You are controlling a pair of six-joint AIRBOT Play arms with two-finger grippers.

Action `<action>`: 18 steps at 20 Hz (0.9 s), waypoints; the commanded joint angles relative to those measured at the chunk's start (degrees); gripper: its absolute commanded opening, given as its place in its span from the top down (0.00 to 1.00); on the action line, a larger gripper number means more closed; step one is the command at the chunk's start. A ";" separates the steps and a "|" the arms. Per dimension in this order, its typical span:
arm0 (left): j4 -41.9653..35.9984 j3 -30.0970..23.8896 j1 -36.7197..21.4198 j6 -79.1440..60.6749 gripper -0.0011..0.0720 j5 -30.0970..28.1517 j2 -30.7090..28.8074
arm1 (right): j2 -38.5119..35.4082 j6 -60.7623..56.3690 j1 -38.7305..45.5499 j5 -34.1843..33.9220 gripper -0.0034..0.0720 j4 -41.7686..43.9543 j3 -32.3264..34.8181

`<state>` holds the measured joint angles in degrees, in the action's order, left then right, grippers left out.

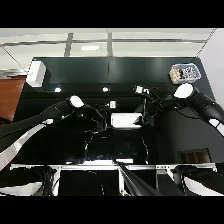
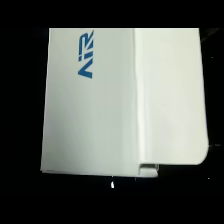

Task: Fold the box and place the chain.

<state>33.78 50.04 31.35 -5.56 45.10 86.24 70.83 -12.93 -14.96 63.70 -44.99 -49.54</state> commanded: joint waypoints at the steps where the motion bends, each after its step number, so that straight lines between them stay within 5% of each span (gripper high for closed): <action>1: 0.02 0.04 -0.02 0.00 0.34 -0.02 -0.02 | 0.09 0.76 -0.52 -0.39 0.41 -0.42 0.09; 3: 0.02 0.04 -0.02 0.00 0.34 -0.02 -0.02 | 0.07 0.74 -0.52 0.20 0.43 -0.31 0.09; 4: 0.02 0.04 -0.02 0.00 0.34 -0.02 -0.02 | 0.02 0.68 -0.52 0.46 0.60 -0.28 0.07; 5: 0.02 0.04 -0.02 0.00 0.34 -0.02 -0.02 | 0.02 0.52 -0.52 0.61 0.61 -0.28 0.07; 18: 0.02 0.04 -0.02 -0.02 0.34 -0.09 0.00 | 0.04 0.04 -1.01 1.84 0.58 -1.42 0.11</action>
